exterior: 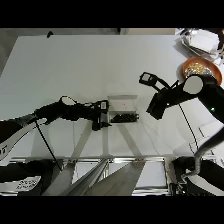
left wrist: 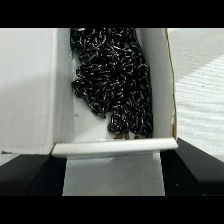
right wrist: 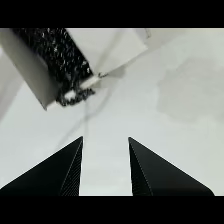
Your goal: Fold the box and place the chain.
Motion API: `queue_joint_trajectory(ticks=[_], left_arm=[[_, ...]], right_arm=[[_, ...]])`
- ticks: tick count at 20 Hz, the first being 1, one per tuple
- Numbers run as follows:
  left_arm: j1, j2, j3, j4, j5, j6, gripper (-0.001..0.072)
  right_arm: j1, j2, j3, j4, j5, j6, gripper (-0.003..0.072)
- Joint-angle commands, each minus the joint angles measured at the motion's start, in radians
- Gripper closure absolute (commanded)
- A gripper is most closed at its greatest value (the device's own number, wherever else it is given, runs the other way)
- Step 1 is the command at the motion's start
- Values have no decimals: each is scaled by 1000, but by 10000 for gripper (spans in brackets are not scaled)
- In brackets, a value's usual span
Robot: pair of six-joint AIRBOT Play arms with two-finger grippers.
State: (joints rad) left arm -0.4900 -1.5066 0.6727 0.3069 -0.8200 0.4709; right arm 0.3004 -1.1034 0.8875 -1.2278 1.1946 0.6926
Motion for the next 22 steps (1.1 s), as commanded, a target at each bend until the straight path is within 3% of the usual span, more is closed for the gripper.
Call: queue_joint_trajectory(ticks=[1, 4, 10, 17, 18, 22], left_arm=[[0, 1, 1, 0, 0, 0, 501], [0, 1, 1, 0, 0, 0, 501], [0, 1, 1, 0, 0, 0, 501], [0, 1, 1, 0, 0, 0, 501], [0, 1, 1, 0, 0, 0, 501], [0, 1, 1, 0, 0, 0, 501]], right_arm=[[-15, -32, -49, 21, 23, -380, 375], [-15, -101, -116, 58, -51, -550, 276], [8, -129, -143, 182, -214, -681, 278], [29, -157, -143, 234, -234, -694, 292], [29, -157, -143, 240, -234, -694, 307], [29, -157, -143, 232, -209, -694, 545]])
